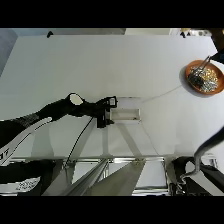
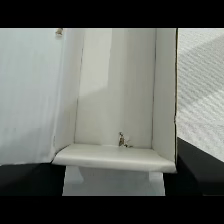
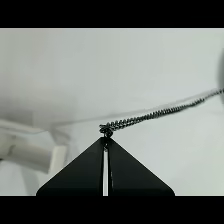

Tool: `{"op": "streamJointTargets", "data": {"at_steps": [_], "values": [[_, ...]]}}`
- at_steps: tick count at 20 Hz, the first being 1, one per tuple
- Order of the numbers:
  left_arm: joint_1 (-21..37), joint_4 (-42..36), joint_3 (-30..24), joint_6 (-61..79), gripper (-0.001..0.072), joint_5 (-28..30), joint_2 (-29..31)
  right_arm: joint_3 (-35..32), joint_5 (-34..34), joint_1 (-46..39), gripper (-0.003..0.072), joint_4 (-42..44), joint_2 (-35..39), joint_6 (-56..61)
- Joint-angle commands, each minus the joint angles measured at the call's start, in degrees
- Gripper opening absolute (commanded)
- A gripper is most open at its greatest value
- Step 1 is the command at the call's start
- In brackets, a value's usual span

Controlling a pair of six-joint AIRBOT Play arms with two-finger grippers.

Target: Fold the box and place the chain.

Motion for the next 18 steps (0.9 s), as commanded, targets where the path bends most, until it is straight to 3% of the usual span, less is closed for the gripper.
{"op": "streamJointTargets", "data": {"at_steps": [1,8,12,18], "values": [[0.0,0.0,0.0,0.0,0.0393,0.0,0.0,-0.1,2.0,8.5,0.0018,2.6,4.6,0.6],[0.0,0.0,0.0,0.0,0.0393,0.0,0.0,-0.3,-2.0,32.4,0.0018,1.8,5.7,4.9],[0.0,0.0,0.0,0.0,0.0393,0.0,0.0,-1.1,-5.9,41.5,0.0017,-6.3,5.7,9.3],[0.0,0.0,0.0,0.0,0.0393,0.0,0.0,-17.7,-22.2,49.0,0.0018,-6.7,4.7,11.2]]}}
